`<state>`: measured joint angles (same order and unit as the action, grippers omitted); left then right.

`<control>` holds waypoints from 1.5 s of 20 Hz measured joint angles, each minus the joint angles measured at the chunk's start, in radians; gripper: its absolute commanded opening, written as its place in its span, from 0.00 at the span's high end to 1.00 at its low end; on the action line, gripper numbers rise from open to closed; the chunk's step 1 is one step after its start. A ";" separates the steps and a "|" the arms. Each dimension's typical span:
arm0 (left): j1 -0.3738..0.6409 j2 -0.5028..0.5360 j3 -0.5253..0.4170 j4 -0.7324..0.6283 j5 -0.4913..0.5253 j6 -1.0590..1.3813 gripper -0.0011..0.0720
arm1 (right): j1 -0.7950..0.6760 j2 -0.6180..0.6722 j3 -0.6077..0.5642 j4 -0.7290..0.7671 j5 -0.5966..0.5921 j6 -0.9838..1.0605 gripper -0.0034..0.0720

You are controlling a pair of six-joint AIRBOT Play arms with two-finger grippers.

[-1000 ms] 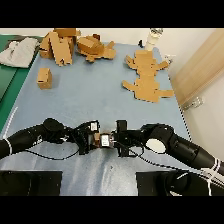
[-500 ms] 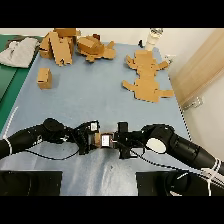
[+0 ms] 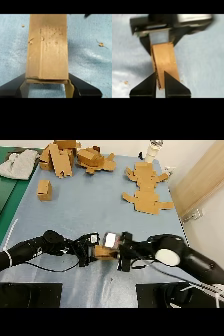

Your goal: Fold the box.

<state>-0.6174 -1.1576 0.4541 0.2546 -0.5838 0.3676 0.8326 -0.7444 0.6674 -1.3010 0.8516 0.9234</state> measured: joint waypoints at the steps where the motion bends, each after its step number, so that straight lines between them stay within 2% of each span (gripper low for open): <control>1: 0.000 0.000 0.000 0.000 0.000 0.000 0.58 | -0.009 0.037 0.008 -0.020 0.009 0.142 0.95; 3: 0.000 0.000 0.000 0.000 0.000 0.000 0.58 | -0.031 0.106 -0.003 -0.074 0.003 0.472 0.95; 5: 0.000 0.000 0.000 0.000 0.000 0.000 0.58 | -0.048 0.167 -0.063 -0.100 -0.074 0.804 0.95; 7: 0.000 0.000 0.000 0.000 0.001 0.000 0.58 | -0.053 0.207 -0.170 -0.049 -0.234 1.095 0.95; 10: 0.000 0.000 0.000 0.000 0.001 0.000 0.58 | -0.018 0.216 -0.338 0.154 -0.485 1.313 0.96; 13: 0.000 0.000 0.000 0.000 0.001 0.000 0.58 | 0.058 0.202 -0.433 0.285 -0.693 1.405 0.95; 16: 0.000 0.000 0.000 0.000 0.001 0.000 0.58 | 0.108 0.163 -0.470 0.333 -0.791 1.446 0.95; 23: 0.000 0.000 0.000 0.000 0.000 0.000 0.58 | 0.135 0.050 -0.490 0.351 -0.851 1.471 0.95; 30: 0.000 0.000 0.000 0.000 0.000 0.000 0.58 | 0.154 0.024 -0.491 0.351 -0.849 1.476 0.95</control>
<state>-0.6174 -1.1576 0.4541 0.2550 -0.5838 0.3679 0.9863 -0.7208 0.1761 -0.9504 0.0025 2.3997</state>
